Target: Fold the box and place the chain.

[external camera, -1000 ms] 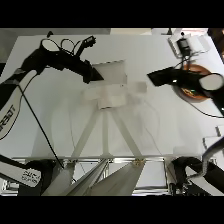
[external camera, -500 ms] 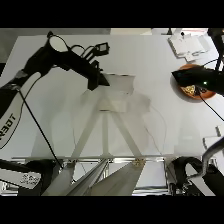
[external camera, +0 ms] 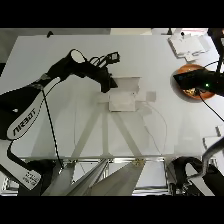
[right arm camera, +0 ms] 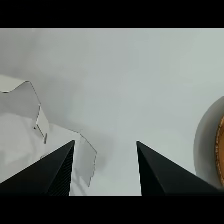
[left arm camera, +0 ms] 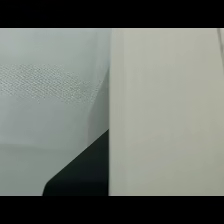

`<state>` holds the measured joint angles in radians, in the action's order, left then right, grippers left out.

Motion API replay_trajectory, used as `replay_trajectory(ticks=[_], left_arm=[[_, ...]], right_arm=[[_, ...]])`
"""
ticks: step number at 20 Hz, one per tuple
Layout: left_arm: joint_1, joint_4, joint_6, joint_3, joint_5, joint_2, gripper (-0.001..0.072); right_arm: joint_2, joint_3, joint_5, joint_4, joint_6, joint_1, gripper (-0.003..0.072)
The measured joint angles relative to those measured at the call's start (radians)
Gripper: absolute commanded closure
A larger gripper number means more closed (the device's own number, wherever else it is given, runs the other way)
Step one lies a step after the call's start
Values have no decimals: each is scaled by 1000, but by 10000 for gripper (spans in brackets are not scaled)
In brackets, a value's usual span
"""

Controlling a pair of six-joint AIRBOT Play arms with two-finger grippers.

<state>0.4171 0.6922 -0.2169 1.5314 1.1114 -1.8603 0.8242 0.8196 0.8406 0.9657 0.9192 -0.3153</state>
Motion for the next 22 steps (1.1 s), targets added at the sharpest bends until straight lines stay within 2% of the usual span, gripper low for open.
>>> replay_trajectory(ticks=[10,22], left_arm=[[2,-114,211,0,-47,-51,708],[2,-105,256,0,-25,-106,693]], right_arm=[[13,0,-62,5,0,0,287],[39,0,-72,-1,1,0,286]])
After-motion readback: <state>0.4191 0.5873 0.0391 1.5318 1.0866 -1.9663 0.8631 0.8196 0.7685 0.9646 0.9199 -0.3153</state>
